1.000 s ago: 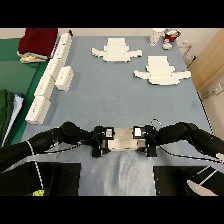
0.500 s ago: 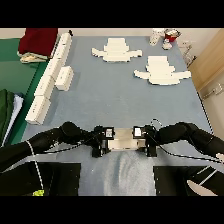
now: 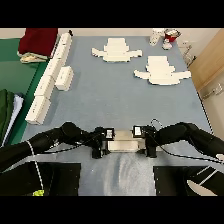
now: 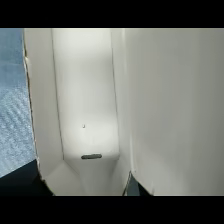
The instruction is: Fold the box.
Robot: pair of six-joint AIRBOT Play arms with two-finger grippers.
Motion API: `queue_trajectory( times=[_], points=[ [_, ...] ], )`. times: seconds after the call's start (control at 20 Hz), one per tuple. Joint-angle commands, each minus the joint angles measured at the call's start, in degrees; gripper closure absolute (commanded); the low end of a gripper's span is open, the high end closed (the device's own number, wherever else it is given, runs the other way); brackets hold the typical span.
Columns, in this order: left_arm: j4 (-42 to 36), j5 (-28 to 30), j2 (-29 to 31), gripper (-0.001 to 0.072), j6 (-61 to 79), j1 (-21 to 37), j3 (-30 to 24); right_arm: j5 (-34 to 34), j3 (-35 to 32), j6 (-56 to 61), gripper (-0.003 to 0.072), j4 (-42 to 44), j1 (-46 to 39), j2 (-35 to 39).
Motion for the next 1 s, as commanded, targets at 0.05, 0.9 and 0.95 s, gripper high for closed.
queue_trajectory(
  times=[0.05, 0.9, 0.95],
  points=[
    [-0.02, 0.61, -0.02, 0.0287, -0.04, -0.02, 0.02, -1.25, 0.11, 7.52, -0.0034, -4.46, -0.04, 4.48],
    [-0.02, 0.63, -0.02, 0.0287, -0.04, -0.02, 0.02, -9.81, 2.86, 69.75, 0.0600, 17.03, 3.02, 15.04],
    [-0.04, 0.59, -0.02, 0.0287, -0.04, -0.02, 0.02, -5.84, 3.58, 69.77, 0.0600, 19.08, 5.20, 13.00]
  ],
)
